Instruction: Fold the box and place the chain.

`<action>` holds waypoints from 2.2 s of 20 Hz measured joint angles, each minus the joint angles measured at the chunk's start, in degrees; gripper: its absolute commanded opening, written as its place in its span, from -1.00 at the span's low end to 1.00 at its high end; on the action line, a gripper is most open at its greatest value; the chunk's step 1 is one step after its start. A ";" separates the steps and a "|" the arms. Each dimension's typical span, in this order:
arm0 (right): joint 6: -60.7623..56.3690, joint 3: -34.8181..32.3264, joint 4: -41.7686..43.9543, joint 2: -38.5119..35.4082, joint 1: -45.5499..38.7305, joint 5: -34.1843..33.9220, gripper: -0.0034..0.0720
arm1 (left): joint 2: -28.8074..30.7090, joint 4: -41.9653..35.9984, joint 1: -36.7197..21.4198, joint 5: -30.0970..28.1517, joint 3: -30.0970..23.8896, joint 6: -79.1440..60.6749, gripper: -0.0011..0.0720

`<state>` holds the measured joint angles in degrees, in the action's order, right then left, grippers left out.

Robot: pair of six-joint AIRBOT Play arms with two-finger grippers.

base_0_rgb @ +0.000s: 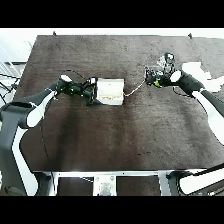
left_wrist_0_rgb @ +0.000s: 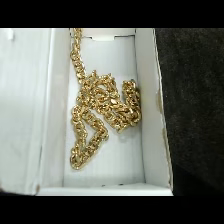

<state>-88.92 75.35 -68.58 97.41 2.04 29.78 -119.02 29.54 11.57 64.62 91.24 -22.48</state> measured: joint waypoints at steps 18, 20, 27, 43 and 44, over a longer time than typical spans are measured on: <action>13.66 8.09 7.96 -13.60 4.61 8.22 -0.88 | -0.02 0.00 0.00 0.11 0.00 0.00 0.50; 14.10 8.11 5.88 -20.83 7.06 9.81 -0.88 | -0.02 0.00 0.00 0.13 0.00 0.00 0.50; 13.55 7.80 2.73 -32.61 16.52 13.18 -0.88 | -0.02 0.00 0.00 0.15 0.00 0.00 0.50; 2.14 -3.87 0.57 -30.60 28.79 2.86 -0.88 | -0.02 0.00 0.00 0.37 0.00 0.00 0.50; 1.60 -3.93 0.59 -29.40 29.00 2.38 -0.88 | -0.02 0.00 0.00 0.37 0.00 0.00 0.50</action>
<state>-87.33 71.42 -67.99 68.01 31.05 32.16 -119.04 29.54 11.57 64.99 91.24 -22.48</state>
